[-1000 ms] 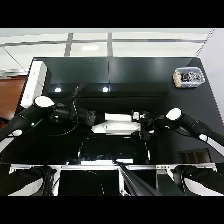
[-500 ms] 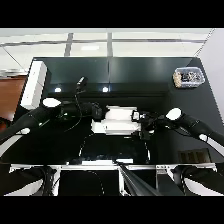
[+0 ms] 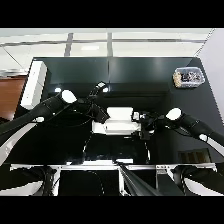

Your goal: Fold the box and place the chain.

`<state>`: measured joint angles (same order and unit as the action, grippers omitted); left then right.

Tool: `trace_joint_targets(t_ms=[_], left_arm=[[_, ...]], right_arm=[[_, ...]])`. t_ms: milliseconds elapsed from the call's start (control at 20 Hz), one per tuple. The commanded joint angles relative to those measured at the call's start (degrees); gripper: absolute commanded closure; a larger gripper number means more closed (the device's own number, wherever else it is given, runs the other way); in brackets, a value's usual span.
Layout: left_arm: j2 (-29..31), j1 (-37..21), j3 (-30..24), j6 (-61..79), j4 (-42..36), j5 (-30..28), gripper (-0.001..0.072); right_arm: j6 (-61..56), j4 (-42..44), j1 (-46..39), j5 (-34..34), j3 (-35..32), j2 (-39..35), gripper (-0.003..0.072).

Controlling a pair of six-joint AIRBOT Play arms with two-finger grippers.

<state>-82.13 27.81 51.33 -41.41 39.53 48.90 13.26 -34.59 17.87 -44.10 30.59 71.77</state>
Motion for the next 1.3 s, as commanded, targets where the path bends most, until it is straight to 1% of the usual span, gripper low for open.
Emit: trace_joint_targets(t_ms=[0,200,400,550,600,700,850,950,1000,1050,1100,1150,1200,1250], left_arm=[[-0.6,0.1,1.1,-2.2,3.3,0.8,0.0683],[-0.9,0.3,1.1,-2.6,4.0,0.3,0.0683],[-2.6,1.0,1.1,-2.6,4.1,-1.6,0.0683],[-2.6,0.7,1.4,-2.6,4.4,-1.4,0.0683],[-2.4,0.2,2.2,-2.6,4.8,-0.1,0.0683],[-0.7,-1.7,4.4,-5.2,6.7,4.3,0.0683],[6.0,-7.0,4.4,-10.8,13.1,7.0,0.0684],[10.8,-12.6,1.7,-14.0,18.0,6.9,0.0683],[12.7,-16.0,-0.4,-15.9,18.0,6.0,0.0683],[14.5,-19.5,-2.9,-16.5,15.9,5.0,0.0683],[15.7,-21.9,-5.2,-12.4,11.5,5.2,0.0682],[16.5,-23.3,-7.3,-4.0,5.4,7.0,0.0682],[16.6,-23.4,-8.5,4.1,0.6,10.0,0.0683],[16.6,-22.2,-9.2,12.0,-1.6,13.2,0.0683]], right_arm=[[0.0,0.1,0.0,0.0,0.0,0.0,0.0265],[0.0,0.1,0.0,0.0,0.0,0.0,0.0265],[0.0,0.1,0.0,0.0,0.0,0.0,0.0265],[0.0,0.1,0.0,0.0,0.0,0.0,0.0265],[0.0,0.1,0.0,0.0,0.0,0.0,0.0265],[0.0,0.1,0.0,0.0,0.0,0.0,0.0265],[0.0,0.1,0.0,0.0,0.0,0.0,0.0265],[0.0,0.1,0.0,0.0,0.0,0.0,0.0265],[0.0,0.1,0.0,0.0,0.0,0.0,0.0265],[0.0,0.1,0.0,0.0,0.0,0.0,0.0265],[0.0,0.1,0.0,0.0,0.0,0.0,0.0265],[0.0,0.1,0.0,0.0,0.0,0.0,0.0265],[0.0,0.1,0.0,0.0,0.0,0.0,0.0265],[0.0,0.1,0.0,0.0,0.0,0.0,0.0265]])
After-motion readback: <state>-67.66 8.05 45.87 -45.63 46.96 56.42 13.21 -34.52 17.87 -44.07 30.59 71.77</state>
